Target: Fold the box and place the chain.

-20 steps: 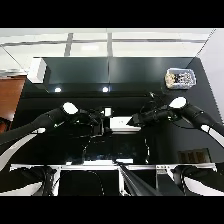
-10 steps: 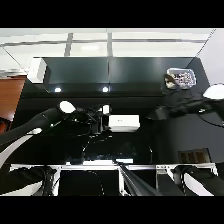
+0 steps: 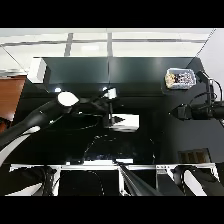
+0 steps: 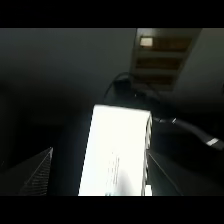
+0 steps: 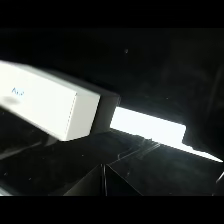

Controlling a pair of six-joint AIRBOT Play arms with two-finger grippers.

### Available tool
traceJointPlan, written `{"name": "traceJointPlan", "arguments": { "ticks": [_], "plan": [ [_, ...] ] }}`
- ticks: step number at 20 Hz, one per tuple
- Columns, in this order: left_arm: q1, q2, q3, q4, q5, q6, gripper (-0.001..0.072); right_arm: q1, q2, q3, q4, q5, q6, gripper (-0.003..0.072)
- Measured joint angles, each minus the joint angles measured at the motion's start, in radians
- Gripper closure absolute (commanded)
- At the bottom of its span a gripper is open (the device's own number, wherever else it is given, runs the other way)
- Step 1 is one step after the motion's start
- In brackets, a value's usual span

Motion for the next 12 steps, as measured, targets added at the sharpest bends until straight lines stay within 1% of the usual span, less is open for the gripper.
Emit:
{"name": "traceJointPlan", "arguments": {
  "ticks": [3,5,8,12],
  "plan": [
    [-0.042,-0.125,0.112,0.098,-0.034,-0.088,-0.0004,-0.007,0.005,-0.008,0.0,-0.006,0.004,0.067],
    [-0.055,-0.183,0.158,0.162,-0.051,-0.137,-0.0002,-0.008,0.006,-0.009,0.0,-0.006,0.005,0.0671],
    [-0.064,-0.233,0.19,0.214,-0.089,-0.183,-0.0002,-0.01,0.007,-0.011,0.0,-0.009,0.006,0.0671],
    [-0.068,-0.26,0.204,0.238,-0.117,-0.211,-0.0002,-0.01,0.007,-0.017,0.0,-0.014,0.006,0.067]
  ]
}}
